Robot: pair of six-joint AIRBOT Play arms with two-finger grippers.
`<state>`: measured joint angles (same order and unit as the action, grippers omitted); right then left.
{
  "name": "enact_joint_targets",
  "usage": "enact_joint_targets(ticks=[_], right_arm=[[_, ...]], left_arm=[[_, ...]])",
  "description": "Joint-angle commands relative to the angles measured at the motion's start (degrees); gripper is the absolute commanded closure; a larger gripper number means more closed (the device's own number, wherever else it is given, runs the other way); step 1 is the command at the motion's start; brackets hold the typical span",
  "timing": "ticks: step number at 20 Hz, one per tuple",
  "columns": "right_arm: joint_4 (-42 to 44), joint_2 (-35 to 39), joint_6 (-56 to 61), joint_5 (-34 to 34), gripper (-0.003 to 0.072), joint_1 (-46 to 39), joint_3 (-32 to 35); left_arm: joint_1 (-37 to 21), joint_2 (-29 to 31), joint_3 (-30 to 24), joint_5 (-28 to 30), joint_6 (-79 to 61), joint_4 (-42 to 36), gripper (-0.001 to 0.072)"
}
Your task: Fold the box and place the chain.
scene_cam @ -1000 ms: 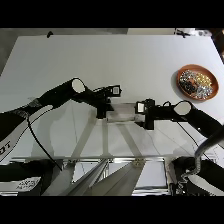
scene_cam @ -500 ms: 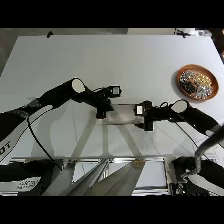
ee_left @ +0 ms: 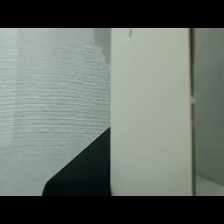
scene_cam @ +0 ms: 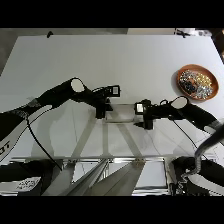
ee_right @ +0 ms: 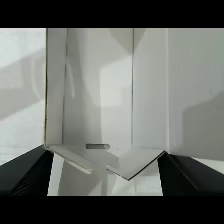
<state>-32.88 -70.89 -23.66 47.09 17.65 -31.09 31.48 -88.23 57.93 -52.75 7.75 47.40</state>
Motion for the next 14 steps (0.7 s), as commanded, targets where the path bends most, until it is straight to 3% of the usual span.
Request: enact_joint_targets(ticks=[1, 14], right_arm=[[2.4, -3.3, -3.4, 2.6, 0.0008, 0.1, -0.1], [3.4, -5.6, -4.4, 5.1, -0.0026, -3.4, -0.1]], left_arm=[[0.1, 0.0, 0.0, 0.2, 0.0, -0.2, 0.07], [0.0, 0.0, 0.0, 0.2, 0.0, -0.2, 0.07]])
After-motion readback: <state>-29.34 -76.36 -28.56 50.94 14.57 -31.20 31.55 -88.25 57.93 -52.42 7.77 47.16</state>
